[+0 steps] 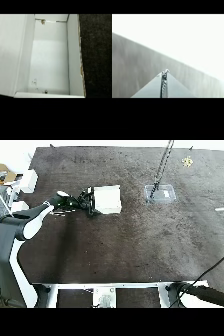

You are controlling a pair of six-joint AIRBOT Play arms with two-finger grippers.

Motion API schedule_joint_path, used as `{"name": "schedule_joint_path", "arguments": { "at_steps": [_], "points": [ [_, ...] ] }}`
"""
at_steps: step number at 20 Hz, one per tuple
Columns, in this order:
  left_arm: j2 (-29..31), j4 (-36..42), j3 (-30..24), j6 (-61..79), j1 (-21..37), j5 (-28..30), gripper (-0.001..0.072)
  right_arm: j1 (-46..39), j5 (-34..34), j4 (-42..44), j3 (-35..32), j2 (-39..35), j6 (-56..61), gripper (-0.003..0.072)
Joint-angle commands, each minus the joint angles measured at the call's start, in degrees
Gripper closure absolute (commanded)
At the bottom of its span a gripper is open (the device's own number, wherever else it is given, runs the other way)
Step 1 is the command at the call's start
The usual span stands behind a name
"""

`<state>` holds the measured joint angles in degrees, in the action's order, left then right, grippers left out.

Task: Fold the box and place the chain.

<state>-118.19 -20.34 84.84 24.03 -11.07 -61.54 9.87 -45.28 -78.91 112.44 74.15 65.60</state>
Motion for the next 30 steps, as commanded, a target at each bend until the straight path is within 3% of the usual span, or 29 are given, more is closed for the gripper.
{"name": "schedule_joint_path", "arguments": {
  "at_steps": [1, 5, 9, 11, 13, 15, 22, 27, 30],
  "points": [
    [0.02, -0.02, 0.02, 0.0, 0.0, 0.02, 0.0362, 6.38, 13.0, -0.39, 0.02, -2.45, -6.05, 0.0681],
    [0.02, -0.02, 0.02, 0.0, 0.0, 0.02, 0.0362, 10.43, 13.97, -4.59, -0.52, -2.27, -7.5, 0.068],
    [0.02, -0.02, 0.02, 0.0, 0.0, 0.0, 0.0362, 8.07, 7.34, -15.04, -3.89, -2.27, 2.14, 0.068],
    [0.02, -0.02, 0.02, 0.0, 0.0, 0.0, 0.0362, 5.11, 1.68, -15.17, -8.63, -2.14, 9.27, 0.0681],
    [0.02, -0.02, 0.02, 0.0, 0.0, 0.0, 0.0362, 1.68, 2.86, -15.28, -18.03, -0.79, 9.38, 0.068],
    [0.02, -0.02, 0.02, 0.0, 0.0, 0.02, 0.0362, -0.46, 3.39, -14.03, -22.38, 0.48, 9.49, 0.068],
    [0.02, -0.02, 0.02, 0.0, 0.0, 0.02, 0.0362, -0.17, 6.49, -12.41, -18.62, -3.13, 8.5, 0.068],
    [0.02, -0.02, 0.02, 0.0, 0.0, 0.02, 0.0362, -0.26, 18.12, -16.28, -15.04, -4.42, 5.99, 0.068],
    [0.02, -0.02, 0.02, 0.0, 0.0, 0.02, 0.0362, -0.98, 19.82, -16.09, -14.99, -4.42, 6.23, 0.0681]
  ]
}}
